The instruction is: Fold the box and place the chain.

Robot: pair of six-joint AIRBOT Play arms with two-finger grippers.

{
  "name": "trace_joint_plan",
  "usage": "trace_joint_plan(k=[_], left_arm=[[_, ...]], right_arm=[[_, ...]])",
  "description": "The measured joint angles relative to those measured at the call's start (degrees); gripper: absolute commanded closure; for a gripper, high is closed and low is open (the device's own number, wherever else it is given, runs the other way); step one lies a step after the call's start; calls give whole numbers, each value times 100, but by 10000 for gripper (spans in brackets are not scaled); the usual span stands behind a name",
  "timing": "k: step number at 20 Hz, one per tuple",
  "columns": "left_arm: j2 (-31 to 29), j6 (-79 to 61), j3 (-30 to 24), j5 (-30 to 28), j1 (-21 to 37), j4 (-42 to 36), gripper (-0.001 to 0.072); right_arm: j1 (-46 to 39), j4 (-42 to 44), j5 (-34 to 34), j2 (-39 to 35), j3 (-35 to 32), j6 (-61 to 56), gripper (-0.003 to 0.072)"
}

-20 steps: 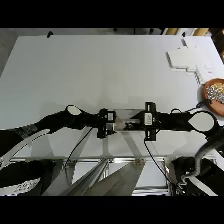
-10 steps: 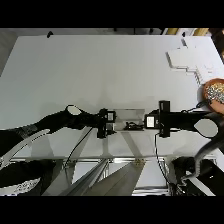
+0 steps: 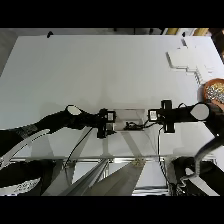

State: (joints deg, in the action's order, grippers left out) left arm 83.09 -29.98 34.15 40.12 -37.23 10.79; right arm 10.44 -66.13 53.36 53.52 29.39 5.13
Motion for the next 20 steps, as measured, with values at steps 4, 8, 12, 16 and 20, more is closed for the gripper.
trace_joint_plan(k=[4,8,12,16,20], left_arm=[[0,0,0,-2,0,0,435],[0,0,0,0,0,0,435],[2,0,0,0,0,-2,435],[0,-2,0,0,0,0,435],[0,0,0,0,0,-2,435]], right_arm=[[-42,240,-173,623,0,490,508],[-52,494,-365,892,0,837,509],[-52,575,-540,1060,0,977,532],[-57,623,-627,1226,2,1023,653],[-55,544,-638,1237,0,999,669]])
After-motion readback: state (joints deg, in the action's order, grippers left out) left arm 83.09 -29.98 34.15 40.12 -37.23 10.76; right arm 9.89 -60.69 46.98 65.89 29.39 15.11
